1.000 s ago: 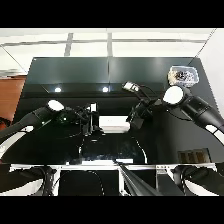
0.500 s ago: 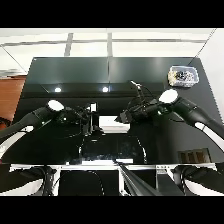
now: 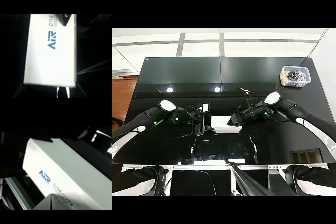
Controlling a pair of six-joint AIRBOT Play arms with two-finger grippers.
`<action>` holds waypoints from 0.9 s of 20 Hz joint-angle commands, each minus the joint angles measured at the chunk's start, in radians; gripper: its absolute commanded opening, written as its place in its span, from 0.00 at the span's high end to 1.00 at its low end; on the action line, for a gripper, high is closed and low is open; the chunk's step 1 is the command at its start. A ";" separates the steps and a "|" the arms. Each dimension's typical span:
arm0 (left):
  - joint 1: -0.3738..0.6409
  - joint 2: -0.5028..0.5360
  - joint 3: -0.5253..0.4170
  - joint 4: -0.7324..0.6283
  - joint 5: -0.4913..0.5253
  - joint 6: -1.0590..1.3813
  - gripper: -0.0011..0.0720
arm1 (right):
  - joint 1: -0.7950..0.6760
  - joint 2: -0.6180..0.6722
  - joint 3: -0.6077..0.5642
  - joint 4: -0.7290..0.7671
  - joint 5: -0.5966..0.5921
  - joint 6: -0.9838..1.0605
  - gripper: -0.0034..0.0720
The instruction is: Fold the box and place the chain.
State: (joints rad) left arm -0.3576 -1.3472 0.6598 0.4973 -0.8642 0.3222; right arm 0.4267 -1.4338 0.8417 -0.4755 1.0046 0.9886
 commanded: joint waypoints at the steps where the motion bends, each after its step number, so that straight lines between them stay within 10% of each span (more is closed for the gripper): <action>1: 0.000 -0.001 0.001 0.000 0.000 -0.001 0.32 | -0.001 -0.008 -0.001 -0.024 -0.019 0.002 0.93; 10: 0.009 0.001 0.007 -0.029 0.019 -0.005 0.32 | -0.224 0.199 0.105 -0.067 0.279 -0.024 0.93; 12: 0.008 0.028 0.031 0.057 0.000 -0.042 0.00 | -0.348 0.298 0.104 -0.155 0.329 -0.001 0.93; 18: -0.034 0.122 0.151 0.114 -0.110 -0.190 0.01 | -0.560 0.436 0.103 -0.240 0.382 0.022 0.93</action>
State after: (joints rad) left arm -0.3634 -1.2510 0.7540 0.6128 -0.9291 0.2028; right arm -0.0513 -1.0500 0.9421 -0.6781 1.3579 1.0004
